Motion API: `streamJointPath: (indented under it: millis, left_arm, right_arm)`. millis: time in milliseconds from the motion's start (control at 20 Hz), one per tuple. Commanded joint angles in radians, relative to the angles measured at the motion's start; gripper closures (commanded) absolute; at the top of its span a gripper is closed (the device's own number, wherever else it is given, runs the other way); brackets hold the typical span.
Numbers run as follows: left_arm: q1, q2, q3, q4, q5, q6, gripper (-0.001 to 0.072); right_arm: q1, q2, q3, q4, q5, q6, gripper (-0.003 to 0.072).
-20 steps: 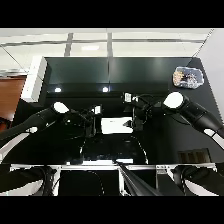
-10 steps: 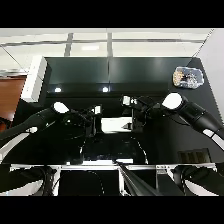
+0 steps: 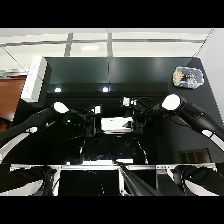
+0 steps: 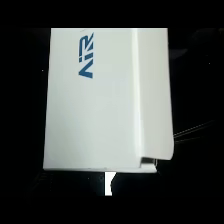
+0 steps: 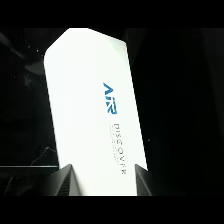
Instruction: Fold the box and place the chain.
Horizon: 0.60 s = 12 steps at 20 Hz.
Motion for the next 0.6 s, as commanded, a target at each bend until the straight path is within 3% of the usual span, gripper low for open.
streamJointPath:
  millis: [0, 50, 100, 550]
  left_arm:
    - [0.000, 0.000, 0.001, 0.001, 0.000, 0.001, 0.0313]
    - [0.000, 0.000, 0.001, 0.001, 0.000, 0.001, 0.0313]
    - [0.000, 0.000, 0.001, 0.001, 0.000, 0.001, 0.0313]
    - [0.000, 0.000, 0.001, 0.001, 0.000, 0.001, 0.0313]
  right_arm:
    - [0.000, -0.001, -0.003, -0.008, -0.011, 0.017, 0.0286]
    - [0.000, -0.001, -0.003, -0.008, -0.011, 0.018, 0.0329]
    - [0.000, -0.001, -0.003, -0.008, -0.010, 0.017, 0.0477]
    - [0.000, -0.001, -0.003, -0.009, 0.001, 0.017, 0.0484]
